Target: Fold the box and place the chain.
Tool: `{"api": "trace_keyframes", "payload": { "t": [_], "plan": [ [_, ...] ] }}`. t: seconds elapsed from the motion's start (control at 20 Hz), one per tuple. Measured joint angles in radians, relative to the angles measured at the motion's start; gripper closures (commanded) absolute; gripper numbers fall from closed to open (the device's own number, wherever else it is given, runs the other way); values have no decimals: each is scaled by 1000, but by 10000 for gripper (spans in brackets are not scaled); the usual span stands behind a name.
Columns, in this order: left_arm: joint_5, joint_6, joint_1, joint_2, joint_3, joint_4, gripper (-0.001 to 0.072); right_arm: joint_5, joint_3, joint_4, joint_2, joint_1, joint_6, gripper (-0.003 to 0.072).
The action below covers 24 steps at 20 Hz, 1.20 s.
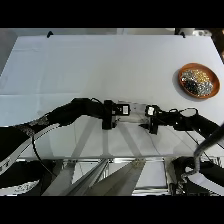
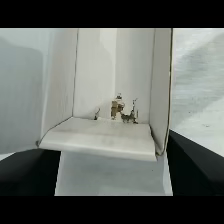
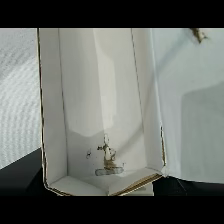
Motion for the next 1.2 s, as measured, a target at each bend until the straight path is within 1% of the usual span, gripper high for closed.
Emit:
{"api": "trace_keyframes", "payload": {
  "t": [0.15, 0.65, 0.7, 0.75, 0.8, 1.2],
  "plan": [
    [13, 1, -3, 0, 0, -23, 10, 0, 0, -1, 0, 0, -4, 323],
    [117, 2, -5, 3, 2, -59, 14, 6, 0, -5, 0, 1, -3, 323],
    [120, 2, -5, 3, 2, -60, 19, 6, 0, -5, 0, 1, -3, 323],
    [121, 1, -4, 2, 1, -62, 78, 5, 0, -3, 0, 1, -3, 323],
    [120, 2, -4, 2, 2, -63, 95, 5, 0, -3, 0, 1, -2, 323],
    [90, 0, -4, -24, 0, -92, 89, 1, 0, 2, 0, 1, 3, 323]
  ]
}}
